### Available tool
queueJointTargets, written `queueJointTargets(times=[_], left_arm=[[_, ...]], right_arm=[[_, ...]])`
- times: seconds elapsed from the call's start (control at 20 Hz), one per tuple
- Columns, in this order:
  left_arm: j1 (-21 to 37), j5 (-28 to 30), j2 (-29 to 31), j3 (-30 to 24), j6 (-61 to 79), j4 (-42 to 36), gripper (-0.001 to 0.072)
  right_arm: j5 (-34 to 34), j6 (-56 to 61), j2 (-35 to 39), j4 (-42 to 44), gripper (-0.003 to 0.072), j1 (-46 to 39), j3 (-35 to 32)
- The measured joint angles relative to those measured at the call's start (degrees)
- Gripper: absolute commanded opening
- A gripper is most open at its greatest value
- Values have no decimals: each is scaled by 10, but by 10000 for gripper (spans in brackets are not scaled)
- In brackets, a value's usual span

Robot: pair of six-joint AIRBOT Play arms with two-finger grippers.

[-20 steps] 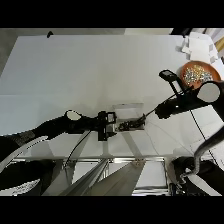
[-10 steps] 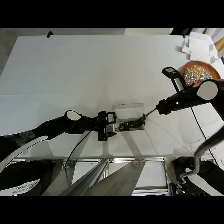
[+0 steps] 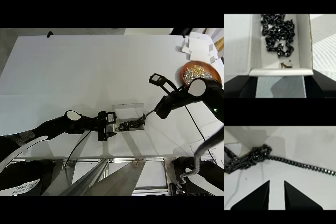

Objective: Fold the box and place the chain.

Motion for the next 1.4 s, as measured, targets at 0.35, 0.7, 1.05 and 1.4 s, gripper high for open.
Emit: queueJointTargets(times=[0.35,0.7,1.05,1.4], left_arm=[[0,0,0,0,0,0,150],[0,0,0,0,0,0,150],[0,0,0,0,0,0,150],[0,0,0,0,0,0,150]], right_arm=[[35,-205,-3,45,199,0,0],[46,-289,-22,54,166,0,0],[35,-332,-50,58,163,7,-4],[-3,-371,-37,58,178,7,-51]])
